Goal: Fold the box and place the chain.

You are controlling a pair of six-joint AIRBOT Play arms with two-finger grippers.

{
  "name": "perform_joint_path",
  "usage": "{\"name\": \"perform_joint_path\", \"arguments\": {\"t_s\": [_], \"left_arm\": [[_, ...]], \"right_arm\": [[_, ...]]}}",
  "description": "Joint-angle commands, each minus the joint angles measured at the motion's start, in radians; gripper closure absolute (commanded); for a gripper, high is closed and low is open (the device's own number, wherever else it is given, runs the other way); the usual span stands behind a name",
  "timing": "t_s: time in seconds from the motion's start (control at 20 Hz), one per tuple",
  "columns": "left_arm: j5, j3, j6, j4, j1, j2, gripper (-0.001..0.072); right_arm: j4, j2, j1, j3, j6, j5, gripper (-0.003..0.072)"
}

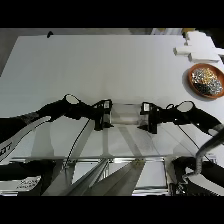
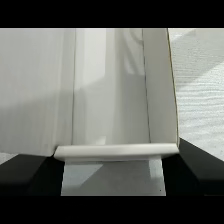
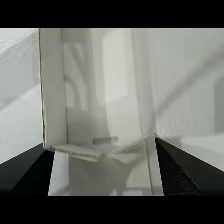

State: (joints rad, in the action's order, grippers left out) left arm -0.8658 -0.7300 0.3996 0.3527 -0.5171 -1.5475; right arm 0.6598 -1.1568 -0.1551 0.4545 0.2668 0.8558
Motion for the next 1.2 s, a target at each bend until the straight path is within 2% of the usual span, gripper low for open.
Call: {"name": "perform_joint_path", "arguments": {"t_s": [0.0, 0.1, 0.2, 0.25, 0.3, 0.35, 0.4, 0.6, 0.75, 0.85, 1.0, 1.15], "left_arm": [[0.000, 0.000, 0.000, 0.000, 0.001, 0.000, 0.0506], [0.001, 0.000, 0.000, 0.000, 0.001, 0.000, 0.0506], [0.001, 0.000, 0.000, 0.000, 0.001, 0.000, 0.0506], [0.001, 0.000, 0.000, 0.000, 0.001, 0.000, 0.0506], [0.000, 0.000, 0.000, 0.000, 0.001, 0.000, 0.0506], [-0.001, 0.000, 0.000, 0.000, 0.001, 0.000, 0.0506], [-0.002, 0.000, 0.000, 0.000, 0.001, 0.000, 0.0506], [-0.002, 0.000, 0.000, 0.000, 0.001, 0.000, 0.0506], [-0.002, 0.000, 0.000, 0.000, 0.001, 0.000, 0.0506], [-0.002, 0.000, 0.000, 0.000, 0.001, 0.000, 0.0506], [-0.002, 0.000, 0.000, 0.000, 0.000, 0.000, 0.0506], [-0.002, 0.000, 0.000, 0.000, 0.000, 0.000, 0.0506]], "right_arm": [[0.150, 0.135, 0.053, 0.001, -0.197, 0.055, -0.0002], [0.190, 0.226, 0.074, 0.001, -0.252, 0.098, 0.0016], [0.173, 0.309, 0.075, 0.001, -0.267, 0.130, 0.0116], [0.139, 0.336, 0.075, 0.001, -0.273, 0.148, 0.0200], [0.089, 0.351, 0.075, 0.001, -0.273, 0.166, 0.0399], [0.023, 0.352, 0.075, 0.000, -0.266, 0.187, 0.0664], [-0.042, 0.348, 0.069, 0.000, -0.259, 0.179, 0.0674], [-0.265, 0.292, -0.013, 0.000, -0.259, 0.015, 0.0678], [-0.388, 0.182, -0.087, 0.000, -0.259, -0.203, 0.0678], [-0.463, 0.085, -0.111, 0.000, -0.264, -0.307, 0.0678], [-0.480, -0.039, -0.111, 0.000, -0.323, -0.346, 0.0675], [-0.477, -0.060, -0.112, 0.001, -0.349, -0.289, 0.0675]]}}
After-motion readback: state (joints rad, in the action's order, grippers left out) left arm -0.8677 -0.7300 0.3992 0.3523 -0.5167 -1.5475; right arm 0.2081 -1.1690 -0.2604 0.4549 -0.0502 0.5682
